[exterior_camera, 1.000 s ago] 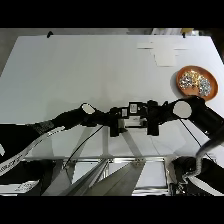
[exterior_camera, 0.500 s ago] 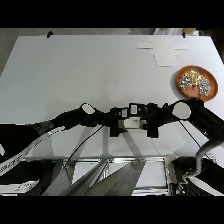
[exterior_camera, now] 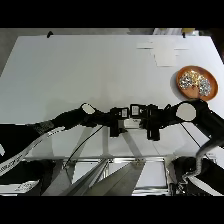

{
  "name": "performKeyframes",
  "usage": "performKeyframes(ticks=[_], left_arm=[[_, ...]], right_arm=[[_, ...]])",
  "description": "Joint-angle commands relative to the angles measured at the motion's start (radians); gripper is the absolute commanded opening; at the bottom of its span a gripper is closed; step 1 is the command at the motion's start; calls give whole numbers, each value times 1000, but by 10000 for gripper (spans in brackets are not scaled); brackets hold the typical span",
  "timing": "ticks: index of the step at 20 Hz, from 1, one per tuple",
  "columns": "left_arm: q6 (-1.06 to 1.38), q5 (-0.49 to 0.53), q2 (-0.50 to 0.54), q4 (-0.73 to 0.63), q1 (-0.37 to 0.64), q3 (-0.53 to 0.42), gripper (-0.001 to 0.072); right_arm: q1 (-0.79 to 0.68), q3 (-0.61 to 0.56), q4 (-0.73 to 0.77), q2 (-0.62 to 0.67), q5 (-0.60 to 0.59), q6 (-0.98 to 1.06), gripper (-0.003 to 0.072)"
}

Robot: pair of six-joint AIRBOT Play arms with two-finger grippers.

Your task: Fold the box and place the chain.

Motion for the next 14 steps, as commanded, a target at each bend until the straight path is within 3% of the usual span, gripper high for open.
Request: performKeyframes(ticks=[1, 8, 14], left_arm=[[-1, 1, 0, -1, 0, 0, 171], [-1, 1, 0, -1, 0, 0, 171], [-1, 1, 0, -1, 0, 0, 171]], right_arm=[[0, 0, -11, 7, -6, 29, 14], [0, 0, -14, -10, -28, 51, 14], [0, -3, -10, -23, 26, 50, 14]])
